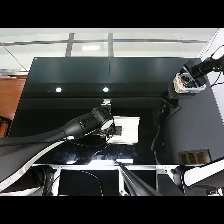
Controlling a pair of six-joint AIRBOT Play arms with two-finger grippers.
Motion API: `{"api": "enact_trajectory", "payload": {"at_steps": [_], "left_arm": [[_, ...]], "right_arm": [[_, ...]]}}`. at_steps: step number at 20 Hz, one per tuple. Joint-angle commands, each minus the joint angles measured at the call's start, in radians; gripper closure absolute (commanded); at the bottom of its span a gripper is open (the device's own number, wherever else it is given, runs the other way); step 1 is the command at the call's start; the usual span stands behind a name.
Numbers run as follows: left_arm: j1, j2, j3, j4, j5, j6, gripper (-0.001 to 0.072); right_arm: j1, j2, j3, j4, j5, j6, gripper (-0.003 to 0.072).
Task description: Fold the box and place the chain.
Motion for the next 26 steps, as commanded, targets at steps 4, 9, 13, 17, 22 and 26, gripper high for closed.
{"api": "enact_trajectory", "payload": {"at_steps": [4,9,13,17,22,26], "left_arm": [[0.001,0.000,0.001,0.000,0.001,0.000,0.0681],[0.001,0.000,0.001,0.000,0.001,0.000,0.0681],[0.001,0.000,0.001,0.000,0.000,0.000,0.0681],[0.001,0.000,0.001,-0.001,0.000,0.000,0.0681],[0.001,0.000,0.001,0.000,0.001,0.000,0.0681],[0.001,0.000,0.001,-0.001,0.001,0.000,0.0681]], "right_arm": [[-0.001,-0.039,0.018,0.014,0.015,0.041,0.0080],[-0.001,-0.039,0.018,0.014,0.008,0.043,0.0090],[-0.013,-0.039,0.018,0.023,0.028,0.043,0.0090],[-0.037,-0.037,0.018,0.064,0.033,0.027,0.0090],[-0.058,-0.035,0.018,0.116,0.033,-0.026,0.0090],[-0.061,-0.035,0.018,0.126,0.037,-0.036,0.0090]]}}
